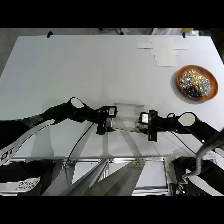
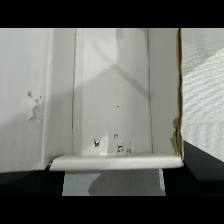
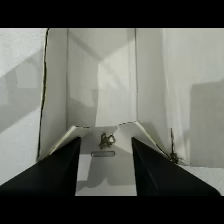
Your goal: Fold the box and place the chain.
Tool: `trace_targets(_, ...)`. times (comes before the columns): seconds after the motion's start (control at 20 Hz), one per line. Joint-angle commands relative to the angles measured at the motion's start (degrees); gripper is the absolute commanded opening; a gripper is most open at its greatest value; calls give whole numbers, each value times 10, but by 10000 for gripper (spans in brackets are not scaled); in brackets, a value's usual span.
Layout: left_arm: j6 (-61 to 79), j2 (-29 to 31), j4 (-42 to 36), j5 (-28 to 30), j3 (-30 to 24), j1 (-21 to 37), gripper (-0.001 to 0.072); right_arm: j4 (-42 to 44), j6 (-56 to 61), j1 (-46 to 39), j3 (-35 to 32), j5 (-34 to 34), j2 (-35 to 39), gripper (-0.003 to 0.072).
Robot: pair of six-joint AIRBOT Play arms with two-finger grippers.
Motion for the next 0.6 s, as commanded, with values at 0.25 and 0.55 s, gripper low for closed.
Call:
trace_targets(0.25, 0, 0, 0, 0, 0, 0, 360, -81, 143, 2, 0, -10, 44, 335)
trace_targets(0.55, 0, 0, 0, 0, 0, 0, 360, -293, 446, 2, 0, -12, 181, 69)
